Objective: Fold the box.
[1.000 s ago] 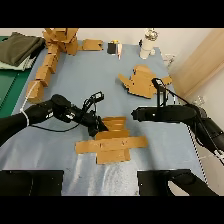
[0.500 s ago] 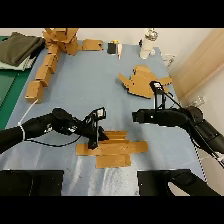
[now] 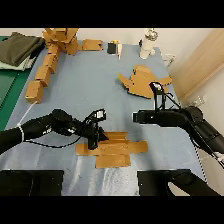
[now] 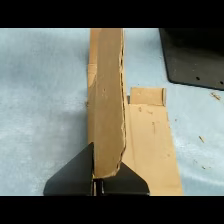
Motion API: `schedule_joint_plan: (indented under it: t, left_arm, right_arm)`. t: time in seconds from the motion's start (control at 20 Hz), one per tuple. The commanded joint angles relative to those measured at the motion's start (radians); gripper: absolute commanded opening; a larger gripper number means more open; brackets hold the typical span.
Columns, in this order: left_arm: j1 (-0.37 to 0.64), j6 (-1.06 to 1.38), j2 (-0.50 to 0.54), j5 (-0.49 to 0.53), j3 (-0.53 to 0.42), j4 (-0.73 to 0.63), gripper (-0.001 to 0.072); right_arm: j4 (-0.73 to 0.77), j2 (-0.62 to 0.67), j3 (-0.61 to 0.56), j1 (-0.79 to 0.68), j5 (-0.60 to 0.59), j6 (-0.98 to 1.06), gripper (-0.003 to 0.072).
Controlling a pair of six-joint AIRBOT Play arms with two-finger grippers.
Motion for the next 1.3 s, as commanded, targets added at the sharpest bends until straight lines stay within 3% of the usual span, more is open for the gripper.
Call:
schedule_joint_plan:
  t: [0.0,0.5,0.6,0.7,0.8,0.95,1.15,1.25]
  left_arm:
    - [0.027,-0.015,0.020,-0.028,0.000,0.003,0.0012]
    - [0.025,-0.015,0.019,-0.036,-0.006,0.003,0.0012]
    - [0.025,-0.015,0.019,-0.035,-0.006,0.003,0.0012]
    - [0.025,-0.015,0.019,-0.036,-0.006,0.003,0.0012]
    - [0.025,-0.015,0.019,-0.036,-0.006,0.003,0.0012]
    - [0.025,-0.015,0.019,-0.036,-0.006,0.003,0.0012]
    - [0.025,-0.015,0.019,-0.036,-0.006,0.003,0.0012]
    - [0.025,-0.015,0.019,-0.035,-0.006,0.003,0.0012]
  right_arm:
    - [-0.012,0.001,0.000,0.001,-0.022,0.000,0.0005]
    - [-0.061,0.001,0.000,0.001,-0.023,0.023,0.0004]
    - [-0.060,0.003,0.000,0.002,-0.069,0.022,0.0004]
    - [-0.099,0.034,-0.001,0.055,-0.194,0.031,0.0003]
    - [-0.182,0.105,-0.010,0.169,-0.300,0.130,0.0003]
    - [-0.269,0.222,-0.054,0.424,-0.369,0.291,0.0003]
    - [-0.369,0.259,-0.192,0.904,-0.369,0.453,0.0004]
    - [-0.509,0.233,-0.247,1.121,-0.324,0.460,0.0032]
